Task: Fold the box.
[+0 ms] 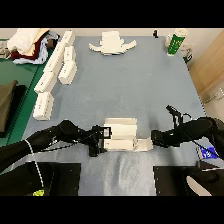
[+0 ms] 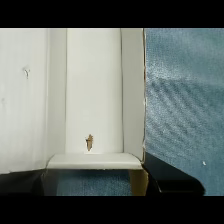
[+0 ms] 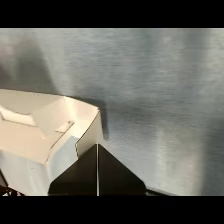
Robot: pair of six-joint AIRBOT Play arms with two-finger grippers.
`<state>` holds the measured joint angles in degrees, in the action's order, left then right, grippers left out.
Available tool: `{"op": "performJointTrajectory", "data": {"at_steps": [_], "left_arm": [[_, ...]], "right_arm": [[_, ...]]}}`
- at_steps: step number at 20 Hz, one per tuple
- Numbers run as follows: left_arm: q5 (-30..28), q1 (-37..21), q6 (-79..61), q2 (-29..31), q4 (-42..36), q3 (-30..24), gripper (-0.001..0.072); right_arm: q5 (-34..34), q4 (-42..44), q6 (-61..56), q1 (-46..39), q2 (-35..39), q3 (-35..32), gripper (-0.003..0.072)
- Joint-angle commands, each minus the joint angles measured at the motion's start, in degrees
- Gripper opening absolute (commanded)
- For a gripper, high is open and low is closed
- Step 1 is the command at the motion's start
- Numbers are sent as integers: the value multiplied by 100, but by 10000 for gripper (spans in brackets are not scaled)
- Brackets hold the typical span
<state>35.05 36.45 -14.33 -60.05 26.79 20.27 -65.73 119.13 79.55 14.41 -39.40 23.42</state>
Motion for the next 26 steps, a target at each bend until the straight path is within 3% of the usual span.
{"op": "performJointTrajectory", "data": {"at_steps": [1,5,11,18,23,24,25,26], "left_arm": [[-2,0,0,2,0,2,479],[-2,0,0,0,0,2,479],[-2,0,0,0,0,2,479],[0,0,0,0,0,2,479],[-2,0,0,0,0,2,479],[-2,0,0,2,0,2,479],[-2,0,0,0,0,2,479],[2,0,0,0,0,2,479]], "right_arm": [[-251,199,87,0,181,35,1],[-203,168,122,0,-197,-170,2],[448,-140,306,0,-570,-337,1],[415,1001,1032,0,-662,-258,1],[179,1147,1034,2,-549,98,2],[181,1178,1027,2,-525,116,39],[186,1185,1027,0,-514,122,213],[179,1191,999,2,-516,125,330]]}}
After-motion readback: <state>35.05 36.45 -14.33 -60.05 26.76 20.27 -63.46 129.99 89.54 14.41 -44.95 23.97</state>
